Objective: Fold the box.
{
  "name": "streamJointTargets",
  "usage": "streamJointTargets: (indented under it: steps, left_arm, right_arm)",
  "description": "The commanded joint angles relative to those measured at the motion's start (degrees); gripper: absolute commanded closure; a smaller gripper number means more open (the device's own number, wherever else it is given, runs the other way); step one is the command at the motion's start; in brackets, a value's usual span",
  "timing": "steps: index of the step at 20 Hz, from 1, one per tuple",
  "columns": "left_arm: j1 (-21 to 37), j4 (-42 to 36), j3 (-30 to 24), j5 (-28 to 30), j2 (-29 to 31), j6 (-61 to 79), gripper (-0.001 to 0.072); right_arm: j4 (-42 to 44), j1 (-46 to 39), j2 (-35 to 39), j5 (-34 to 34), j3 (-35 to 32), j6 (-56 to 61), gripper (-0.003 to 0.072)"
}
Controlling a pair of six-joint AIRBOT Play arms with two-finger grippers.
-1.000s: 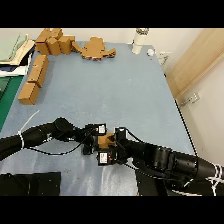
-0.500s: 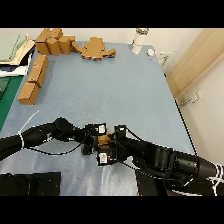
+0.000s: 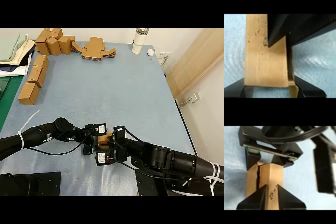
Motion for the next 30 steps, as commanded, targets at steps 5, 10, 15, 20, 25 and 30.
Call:
streamJointTargets:
  steps: [5, 10, 15, 20, 25, 30]
  left_arm:
    - [0.0, 0.02, 0.02, 0.02, 0.02, 0.02, 0.0247]
    - [0.02, 0.02, 0.02, 0.02, 0.02, 0.02, 0.0247]
    - [0.0, 0.02, 0.02, 0.02, 0.02, 0.02, 0.0247]
    - [0.02, 0.02, 0.02, 0.02, 0.02, 0.02, 0.0247]
    - [0.0, 0.02, 0.02, 0.02, 0.02, 0.02, 0.0247]
    - [0.02, 0.02, 0.02, 0.02, 0.02, 0.02, 0.0247]
  right_arm:
    - [4.85, 0.04, -1.07, 0.15, 0.04, -0.24, 0.0479]
    - [7.8, 0.04, -1.09, -0.11, 0.04, -0.24, 0.0478]
    - [9.29, 0.04, -0.76, -0.87, 0.04, -0.24, 0.0478]
    - [14.84, 0.02, 4.9, -1.31, 2.54, 2.97, 0.0457]
    - [25.16, -2.1, 9.29, -2.19, 2.27, 39.39, 0.0682]
    - [36.44, -7.89, 9.57, 2.69, -1.62, 53.83, 0.0683]
